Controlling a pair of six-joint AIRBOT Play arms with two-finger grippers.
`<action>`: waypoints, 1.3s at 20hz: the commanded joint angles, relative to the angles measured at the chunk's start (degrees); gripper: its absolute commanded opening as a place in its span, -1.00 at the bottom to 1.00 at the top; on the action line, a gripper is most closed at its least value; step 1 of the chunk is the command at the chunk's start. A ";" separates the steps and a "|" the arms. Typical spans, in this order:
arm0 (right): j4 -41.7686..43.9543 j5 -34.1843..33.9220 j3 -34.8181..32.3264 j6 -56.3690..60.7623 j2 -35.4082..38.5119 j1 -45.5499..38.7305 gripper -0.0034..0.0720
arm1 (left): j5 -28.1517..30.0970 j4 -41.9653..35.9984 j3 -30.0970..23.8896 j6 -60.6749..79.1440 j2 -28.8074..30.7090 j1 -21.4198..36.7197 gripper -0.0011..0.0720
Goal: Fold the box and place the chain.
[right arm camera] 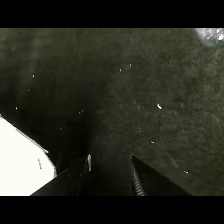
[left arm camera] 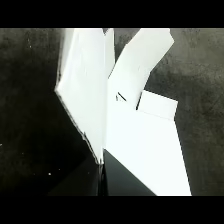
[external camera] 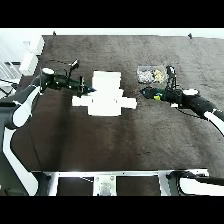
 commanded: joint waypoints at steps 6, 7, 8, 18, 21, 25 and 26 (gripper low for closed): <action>0.04 0.61 -3.76 -1.25 0.11 -0.76 -0.07 | 5.18 -4.55 -8.39 20.79 0.35 -0.35 -0.93; 0.02 0.61 -4.00 -1.29 0.11 -0.76 -0.07 | 5.05 -4.90 -8.46 21.53 0.28 -0.35 -0.93; 0.02 0.66 -4.09 -1.27 0.11 -0.76 -0.07 | 5.29 -4.90 -8.50 21.66 0.20 -0.35 -0.93; 0.26 1.49 -4.85 -1.95 0.15 -0.76 -0.01 | 4.04 -8.28 -8.50 26.29 -1.99 -0.35 -0.93; 0.66 0.15 -4.85 -1.95 0.15 -0.76 -0.01 | 5.25 -7.80 -8.50 27.17 -2.19 -0.35 -0.93; 1.70 0.00 -4.85 -1.95 0.13 -0.76 -0.01 | 7.26 -5.75 -8.50 27.67 -2.38 -0.35 -0.92; 2.21 0.00 -4.85 -1.97 0.13 -0.76 -0.01 | 6.84 -5.70 -8.50 27.91 -2.64 -0.35 -0.92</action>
